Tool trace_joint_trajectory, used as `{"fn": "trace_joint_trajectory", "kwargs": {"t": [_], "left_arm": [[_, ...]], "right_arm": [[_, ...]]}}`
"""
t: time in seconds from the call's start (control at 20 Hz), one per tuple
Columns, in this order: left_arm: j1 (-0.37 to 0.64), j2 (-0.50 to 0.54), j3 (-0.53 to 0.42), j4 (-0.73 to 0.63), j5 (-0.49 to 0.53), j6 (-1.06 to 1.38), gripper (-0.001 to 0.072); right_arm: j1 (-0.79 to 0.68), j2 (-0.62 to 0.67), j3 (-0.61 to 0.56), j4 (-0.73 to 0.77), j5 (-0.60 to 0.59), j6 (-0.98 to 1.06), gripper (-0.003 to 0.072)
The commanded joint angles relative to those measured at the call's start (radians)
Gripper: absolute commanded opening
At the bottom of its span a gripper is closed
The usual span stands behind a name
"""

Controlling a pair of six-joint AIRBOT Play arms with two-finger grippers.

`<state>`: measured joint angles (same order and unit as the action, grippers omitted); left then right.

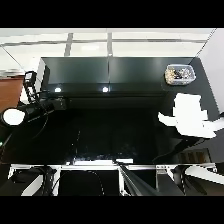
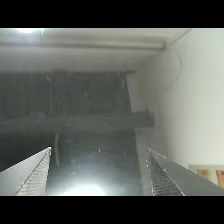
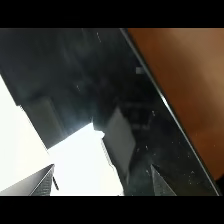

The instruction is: Fold the box and place the chain.

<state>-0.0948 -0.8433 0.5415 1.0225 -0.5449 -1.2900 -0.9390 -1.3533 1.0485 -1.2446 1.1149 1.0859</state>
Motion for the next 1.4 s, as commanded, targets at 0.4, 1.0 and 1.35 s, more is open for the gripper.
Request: {"fn": "trace_joint_trajectory", "kwargs": {"t": [0.4, 1.0, 1.35], "left_arm": [[0.0, -0.036, 0.0, -0.003, 0.041, 0.004, 0.0705], [-0.001, -0.062, 0.0, -0.05, -0.113, -0.023, 0.0706], [-0.144, -0.166, 0.007, -0.12, -0.022, -0.014, 0.0695]], "right_arm": [[0.029, -0.047, 0.011, -0.087, 0.089, -0.167, 0.0013], [0.393, 0.356, -0.224, 0.408, 0.065, -0.212, 0.0013], [0.699, 0.552, -0.679, 0.867, -0.183, -0.361, 0.0013]]}}
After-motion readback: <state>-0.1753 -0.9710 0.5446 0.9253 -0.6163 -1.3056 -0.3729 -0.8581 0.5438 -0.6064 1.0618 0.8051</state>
